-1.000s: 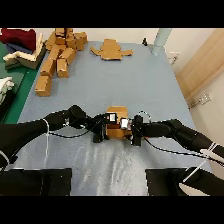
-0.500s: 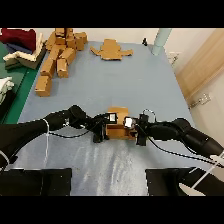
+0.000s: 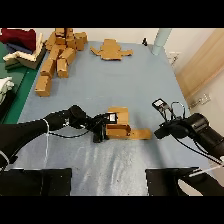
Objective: Fold the box.
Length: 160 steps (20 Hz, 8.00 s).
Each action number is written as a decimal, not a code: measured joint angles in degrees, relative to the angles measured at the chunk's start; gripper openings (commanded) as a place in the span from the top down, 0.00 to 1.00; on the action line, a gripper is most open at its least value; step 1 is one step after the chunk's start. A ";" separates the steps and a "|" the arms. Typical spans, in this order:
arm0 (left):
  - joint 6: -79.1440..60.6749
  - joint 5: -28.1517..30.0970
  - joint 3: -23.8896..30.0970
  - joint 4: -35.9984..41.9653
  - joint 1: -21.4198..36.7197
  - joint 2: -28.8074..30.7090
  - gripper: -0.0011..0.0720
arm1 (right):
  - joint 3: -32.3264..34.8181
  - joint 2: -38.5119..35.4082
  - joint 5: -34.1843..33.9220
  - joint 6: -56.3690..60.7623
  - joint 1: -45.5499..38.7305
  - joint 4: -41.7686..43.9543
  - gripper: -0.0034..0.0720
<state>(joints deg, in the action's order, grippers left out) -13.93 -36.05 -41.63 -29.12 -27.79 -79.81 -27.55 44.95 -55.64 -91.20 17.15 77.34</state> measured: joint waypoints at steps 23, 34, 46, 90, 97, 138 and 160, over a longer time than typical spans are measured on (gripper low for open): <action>0.04 -0.02 0.00 0.02 0.00 0.00 0.44 | -0.02 6.32 0.98 -7.69 -7.85 40.50 0.95; 0.04 -0.02 0.00 0.00 0.00 0.00 0.44 | -0.09 8.96 1.79 -14.97 -7.85 44.87 0.95; 0.02 -0.02 0.00 0.00 0.00 0.00 0.44 | -0.09 9.27 2.01 -17.38 -7.85 49.55 0.83; 0.04 0.00 0.00 0.02 0.00 0.00 0.44 | -26.12 27.28 -7.37 45.40 25.77 9.09 0.33; 0.04 -0.02 0.00 0.00 0.00 0.00 0.44 | -26.73 28.83 -8.52 49.94 26.34 7.17 0.33; 0.02 -0.02 0.00 0.00 0.00 0.00 0.44 | -27.15 31.95 -8.35 49.66 26.43 8.11 0.59; 0.02 -0.02 0.00 0.00 0.00 0.00 0.44 | -28.46 29.14 -11.58 47.21 26.29 9.27 0.36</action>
<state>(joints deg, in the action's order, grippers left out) -13.91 -36.07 -41.63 -29.12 -27.79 -79.81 -56.01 74.08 -67.22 -43.99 43.44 86.61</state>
